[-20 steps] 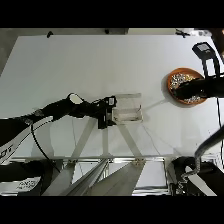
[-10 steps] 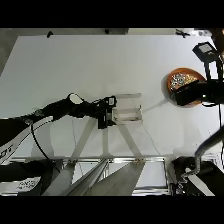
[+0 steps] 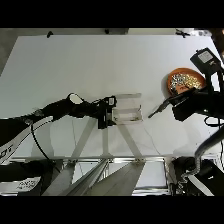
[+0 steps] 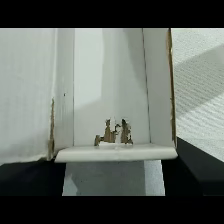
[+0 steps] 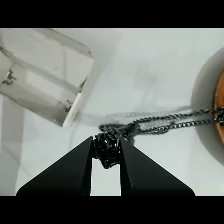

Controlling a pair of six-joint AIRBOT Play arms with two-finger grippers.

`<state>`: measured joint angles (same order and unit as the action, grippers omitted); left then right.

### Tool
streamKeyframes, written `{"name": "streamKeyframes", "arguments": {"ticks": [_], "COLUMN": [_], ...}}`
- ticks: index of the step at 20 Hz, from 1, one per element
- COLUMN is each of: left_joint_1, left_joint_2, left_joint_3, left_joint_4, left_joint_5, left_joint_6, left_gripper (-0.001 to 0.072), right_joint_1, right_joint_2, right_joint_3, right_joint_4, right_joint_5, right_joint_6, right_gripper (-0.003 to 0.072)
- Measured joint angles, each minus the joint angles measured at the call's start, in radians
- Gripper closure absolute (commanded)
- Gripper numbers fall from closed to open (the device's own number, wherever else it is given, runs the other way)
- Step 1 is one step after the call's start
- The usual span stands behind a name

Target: Fold the box and place the chain.

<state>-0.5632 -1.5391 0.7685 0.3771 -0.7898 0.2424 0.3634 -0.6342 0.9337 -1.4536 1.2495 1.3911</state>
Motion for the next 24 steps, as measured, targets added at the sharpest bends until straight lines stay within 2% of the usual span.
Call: {"name": "streamKeyframes", "arguments": {"ticks": [4, 12, 20, 24], "left_joint_1": [0.000, 0.000, 0.000, 0.000], "left_joint_2": [0.000, 0.000, 0.000, 0.000], "left_joint_3": [0.000, 0.000, 0.000, 0.000], "left_joint_4": [0.000, 0.000, 0.000, 0.000], "left_joint_5": [0.000, 0.000, 0.000, 0.000], "left_joint_6": [0.000, 0.000, 0.000, 0.000], "left_gripper": [0.0343, 0.0343, 0.0343, 0.0343], "right_joint_1": [0.017, 0.023, 0.032, 0.133], "right_joint_2": [0.006, 0.008, -0.018, -0.112], "right_joint_3": [-0.018, -0.081, -0.183, -0.203], "right_joint_4": [0.008, 0.120, 0.263, 0.310], "right_joint_5": [0.016, -0.007, -0.206, -0.334], "right_joint_6": [0.018, 0.024, 0.023, 0.017], "right_gripper": [0.0680, 0.0680, 0.0680, 0.0680]}}
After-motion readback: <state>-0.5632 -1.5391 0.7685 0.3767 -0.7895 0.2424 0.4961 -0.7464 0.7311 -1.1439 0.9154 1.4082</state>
